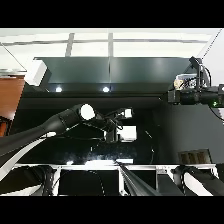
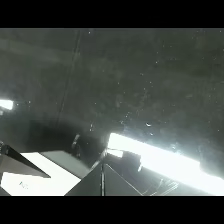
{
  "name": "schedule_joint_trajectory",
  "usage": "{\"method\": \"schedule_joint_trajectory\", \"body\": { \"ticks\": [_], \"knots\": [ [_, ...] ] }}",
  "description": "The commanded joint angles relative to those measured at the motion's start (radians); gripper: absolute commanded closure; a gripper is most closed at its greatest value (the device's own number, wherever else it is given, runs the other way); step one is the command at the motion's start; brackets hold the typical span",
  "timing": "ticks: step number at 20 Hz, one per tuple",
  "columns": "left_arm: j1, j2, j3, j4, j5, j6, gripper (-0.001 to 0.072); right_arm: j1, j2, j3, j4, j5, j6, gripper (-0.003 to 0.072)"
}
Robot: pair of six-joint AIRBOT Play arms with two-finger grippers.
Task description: Fold the box and place the chain.
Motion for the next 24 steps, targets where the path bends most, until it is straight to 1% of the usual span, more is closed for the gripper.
{"method": "schedule_joint_trajectory", "body": {
  "ticks": [1, 4, 5, 7, 8, 9, 10, 11, 12, 13, 14, 15, 17, 19, 22, 24],
  "knots": [
    [-0.031, -0.013, 0.001, 0.059, 0.035, 0.0, -0.0001, 0.0, 0.001, 0.001, 0.0, -0.01, 0.0, 0.0668],
    [-0.046, -0.026, 0.0, 0.075, 0.075, 0.0, -0.0001, 0.0, 0.0, 0.001, 0.0, -0.013, 0.0, 0.0669],
    [-0.052, -0.032, 0.0, 0.112, 0.106, 0.006, -0.0001, 0.0, 0.001, 0.001, 0.0, -0.014, 0.0, 0.0668],
    [-0.089, -0.043, 0.0, 0.239, 0.181, 0.004, -0.0001, 0.0, 0.001, 0.0, 0.0, -0.023, 0.0, 0.0668],
    [-0.104, -0.044, 0.001, 0.257, 0.208, 0.004, 0.0003, 0.0, 0.001, 0.001, 0.0, -0.034, 0.001, 0.0668],
    [-0.111, -0.043, 0.004, 0.246, 0.204, -0.004, 0.0017, 0.0, 0.001, 0.001, 0.0, -0.046, 0.001, 0.0669],
    [-0.114, -0.043, 0.005, 0.244, 0.195, -0.038, 0.0046, 0.0, 0.001, 0.0, 0.0, -0.051, 0.001, 0.0668],
    [-0.113, -0.04, 0.006, 0.245, 0.183, -0.093, 0.0239, 0.0, 0.001, 0.001, 0.0, -0.051, 0.001, 0.0668],
    [-0.108, -0.034, 0.008, 0.251, 0.165, -0.132, 0.0373, 0.0, 0.001, 0.001, 0.0, -0.05, 0.001, 0.0668],
    [-0.1, -0.021, 0.009, 0.259, 0.146, -0.163, 0.0436, 0.0, 0.001, 0.001, 0.0, -0.048, 0.001, 0.0668],
    [-0.087, 0.001, 0.01, 0.271, 0.126, -0.203, 0.0472, 0.0, 0.001, 0.001, 0.0, -0.048, 0.001, 0.0668],
    [-0.066, 0.026, 0.01, 0.288, 0.1, -0.246, 0.0481, 0.0, 0.001, 0.001, 0.0, -0.049, 0.001, 0.0668],
    [0.001, 0.085, 0.009, 0.356, 0.023, -0.362, 0.0482, 0.0, 0.001, 0.001, 0.0, -0.048, 0.001, 0.0668],
    [0.101, 0.14, 0.009, 0.473, -0.076, -0.509, 0.0482, 0.0, 0.001, 0.001, 0.0, -0.048, 0.001, 0.0668],
    [0.329, 0.214, 0.009, 0.68, -0.216, -0.719, 0.0483, 0.0, 0.0, 0.001, 0.0, -0.049, 0.001, 0.0668],
    [0.524, 0.248, 0.009, 0.742, -0.266, -0.809, 0.0483, 0.0, 0.0, 0.001, 0.0, -0.049, 0.001, 0.0668]
  ]
}}
